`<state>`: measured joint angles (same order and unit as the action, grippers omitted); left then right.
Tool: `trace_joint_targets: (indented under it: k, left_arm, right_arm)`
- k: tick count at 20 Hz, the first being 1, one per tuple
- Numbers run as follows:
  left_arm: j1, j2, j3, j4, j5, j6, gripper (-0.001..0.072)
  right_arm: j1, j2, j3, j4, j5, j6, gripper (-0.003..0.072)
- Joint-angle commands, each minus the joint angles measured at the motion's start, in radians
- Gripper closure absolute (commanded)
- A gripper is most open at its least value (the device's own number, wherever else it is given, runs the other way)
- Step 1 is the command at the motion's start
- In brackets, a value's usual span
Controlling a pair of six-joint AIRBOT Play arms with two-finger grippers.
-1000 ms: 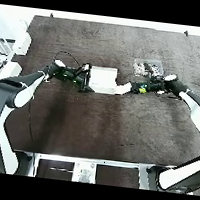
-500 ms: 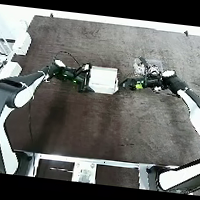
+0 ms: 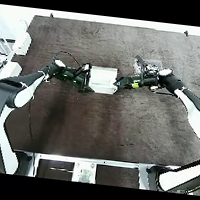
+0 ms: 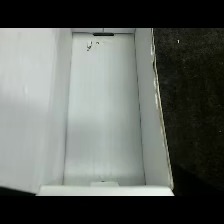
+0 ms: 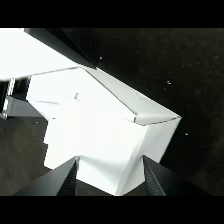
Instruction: Fold the box and place the chain.
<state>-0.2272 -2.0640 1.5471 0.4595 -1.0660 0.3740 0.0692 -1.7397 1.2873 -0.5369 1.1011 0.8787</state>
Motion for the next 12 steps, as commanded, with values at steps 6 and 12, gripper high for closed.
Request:
trace_joint_targets:
  k: [6,12]
  left_arm:
    - [-0.001,0.0,0.0,0.0,0.0,0.0,0.0213]
    - [-0.001,0.0,0.0,0.0,0.0,0.0,0.0213]
  right_arm:
    - [0.053,0.0,0.043,-0.128,-0.062,0.166,0.0205]
    - [0.111,0.0,0.06,-0.212,-0.138,0.245,0.0205]
